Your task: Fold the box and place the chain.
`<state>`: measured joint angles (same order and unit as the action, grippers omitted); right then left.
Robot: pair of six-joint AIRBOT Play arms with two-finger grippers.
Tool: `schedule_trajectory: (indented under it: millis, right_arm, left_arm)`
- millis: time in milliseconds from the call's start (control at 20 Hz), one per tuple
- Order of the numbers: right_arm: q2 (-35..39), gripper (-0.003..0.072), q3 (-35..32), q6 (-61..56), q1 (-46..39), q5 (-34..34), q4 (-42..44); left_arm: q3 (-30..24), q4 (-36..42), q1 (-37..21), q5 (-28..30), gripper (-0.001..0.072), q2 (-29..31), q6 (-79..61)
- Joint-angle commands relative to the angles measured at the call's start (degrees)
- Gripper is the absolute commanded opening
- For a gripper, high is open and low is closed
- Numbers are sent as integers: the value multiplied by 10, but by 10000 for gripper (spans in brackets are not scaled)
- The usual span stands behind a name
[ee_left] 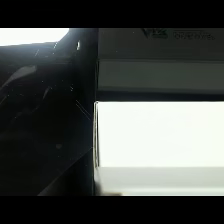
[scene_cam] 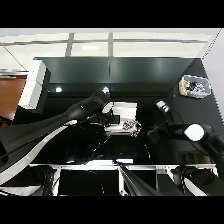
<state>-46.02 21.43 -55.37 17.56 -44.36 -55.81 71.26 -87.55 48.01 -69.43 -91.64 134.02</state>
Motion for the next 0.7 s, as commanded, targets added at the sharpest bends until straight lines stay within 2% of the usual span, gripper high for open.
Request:
schedule_trajectory:
  millis: [0,100,300,350,500,650]
  right_arm:
    - [-14,720,-31,192,46,51,3]
    - [-43,720,-31,256,55,80,34]
    - [-90,720,-31,480,58,96,187]
    - [-95,720,-31,507,58,96,213]
    - [-106,720,-31,520,58,110,213]
    - [-108,720,-31,520,58,155,213]
  left_arm:
    - [0,0,0,0,30,0,0]
    - [0,0,0,0,30,0,0]
    - [0,0,0,-1,31,0,0]
    - [0,0,0,-1,30,0,0]
    - [0,0,0,-1,30,0,0]
    - [0,0,0,-1,30,0,0]
